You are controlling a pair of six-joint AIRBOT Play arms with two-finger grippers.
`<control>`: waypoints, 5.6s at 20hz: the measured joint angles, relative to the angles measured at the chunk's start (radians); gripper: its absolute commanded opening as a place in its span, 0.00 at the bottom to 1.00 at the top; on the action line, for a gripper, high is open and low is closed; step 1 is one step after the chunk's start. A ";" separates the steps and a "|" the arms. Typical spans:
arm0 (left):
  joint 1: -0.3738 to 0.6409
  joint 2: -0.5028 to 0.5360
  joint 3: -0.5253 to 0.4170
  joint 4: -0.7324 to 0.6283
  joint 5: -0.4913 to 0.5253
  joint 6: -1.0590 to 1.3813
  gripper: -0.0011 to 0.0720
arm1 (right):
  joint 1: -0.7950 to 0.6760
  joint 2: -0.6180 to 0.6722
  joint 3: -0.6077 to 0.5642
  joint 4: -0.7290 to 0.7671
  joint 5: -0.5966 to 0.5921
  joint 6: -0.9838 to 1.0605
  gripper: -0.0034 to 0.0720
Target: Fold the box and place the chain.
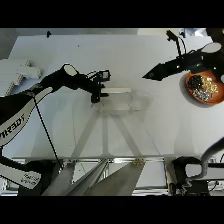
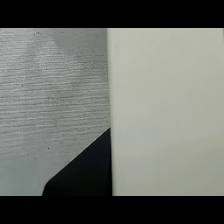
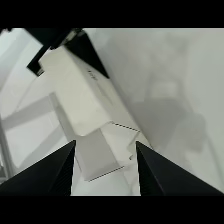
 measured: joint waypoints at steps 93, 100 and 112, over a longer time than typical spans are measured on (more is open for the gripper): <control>-0.001 0.000 0.000 0.000 0.000 0.000 0.04 | 0.164 0.051 -0.590 0.296 -0.542 -1.081 0.97; -0.001 0.000 0.000 0.000 0.000 0.000 0.04 | 0.162 -0.055 -0.537 0.286 -0.469 -1.079 0.97; -0.001 0.000 0.000 0.000 0.000 0.000 0.04 | 0.155 -0.138 -0.421 0.222 -0.386 -1.019 0.97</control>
